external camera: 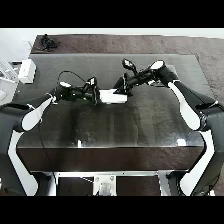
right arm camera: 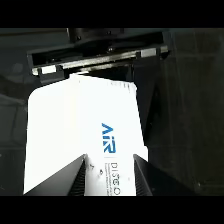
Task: Fold the box and place the chain.
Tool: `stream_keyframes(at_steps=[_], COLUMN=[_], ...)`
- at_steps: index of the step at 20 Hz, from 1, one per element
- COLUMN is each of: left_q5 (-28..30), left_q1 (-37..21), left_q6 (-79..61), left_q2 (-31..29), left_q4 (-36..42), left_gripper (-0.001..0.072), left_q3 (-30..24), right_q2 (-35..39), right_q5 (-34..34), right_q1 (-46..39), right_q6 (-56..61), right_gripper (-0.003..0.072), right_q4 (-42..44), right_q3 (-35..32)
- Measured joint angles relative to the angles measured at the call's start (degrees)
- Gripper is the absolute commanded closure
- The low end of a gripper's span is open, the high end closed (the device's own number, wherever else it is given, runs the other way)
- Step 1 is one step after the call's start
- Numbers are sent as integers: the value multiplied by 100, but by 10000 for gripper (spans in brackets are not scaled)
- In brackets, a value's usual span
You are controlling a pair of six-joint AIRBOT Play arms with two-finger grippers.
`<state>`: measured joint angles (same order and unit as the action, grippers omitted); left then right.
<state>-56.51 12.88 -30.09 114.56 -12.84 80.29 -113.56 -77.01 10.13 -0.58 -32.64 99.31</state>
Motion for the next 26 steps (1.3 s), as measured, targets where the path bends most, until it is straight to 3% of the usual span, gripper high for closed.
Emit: stream_keyframes(at_steps=[13,14,15,17,26], left_q5=[0,0,0,0,0], left_q1=[0,0,0,0,0], left_q6=[4,7,7,7,7], left_q2=[0,0,0,0,0], left_q4=[0,0,0,0,0], left_gripper=[244,243,243,244,243], left_q3=[0,0,0,0,0], right_q2=[219,286,345,420,398], right_q5=[-942,-986,-984,-835,66], right_q1=[-262,-317,-369,-426,7], right_q6=[205,243,262,269,-175], right_gripper=[387,386,329,279,269], right_q4=[59,66,68,90,44], right_q3=[-20,-107,-192,-339,-660])
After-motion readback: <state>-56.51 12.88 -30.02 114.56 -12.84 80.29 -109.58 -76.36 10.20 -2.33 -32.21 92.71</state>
